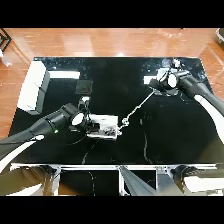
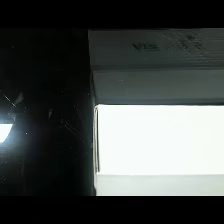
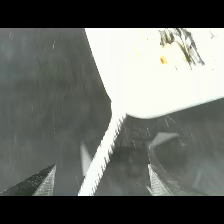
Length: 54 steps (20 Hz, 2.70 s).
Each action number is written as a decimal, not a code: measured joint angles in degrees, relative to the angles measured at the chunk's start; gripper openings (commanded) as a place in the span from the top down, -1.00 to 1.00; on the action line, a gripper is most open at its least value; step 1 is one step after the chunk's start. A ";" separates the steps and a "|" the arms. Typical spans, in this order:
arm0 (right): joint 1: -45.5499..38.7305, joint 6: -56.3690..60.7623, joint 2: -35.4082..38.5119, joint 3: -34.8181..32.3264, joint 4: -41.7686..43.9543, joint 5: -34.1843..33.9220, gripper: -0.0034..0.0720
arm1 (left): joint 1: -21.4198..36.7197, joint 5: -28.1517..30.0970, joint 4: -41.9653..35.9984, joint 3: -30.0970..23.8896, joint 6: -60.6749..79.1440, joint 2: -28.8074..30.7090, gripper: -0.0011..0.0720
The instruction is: Fold the box and place the chain.
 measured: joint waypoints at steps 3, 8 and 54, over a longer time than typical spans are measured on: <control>-0.28 1.40 -4.35 3.72 -0.24 -0.13 -0.52 | 0.00 -0.04 -0.04 0.00 0.00 0.00 0.89; -0.98 3.13 -6.95 5.97 -0.85 0.76 0.83 | 0.00 -0.09 -0.17 0.00 0.00 0.00 0.89; 25.70 -29.18 44.39 -3.06 39.98 19.96 0.84 | 0.00 -0.22 -0.04 0.00 0.00 0.00 0.89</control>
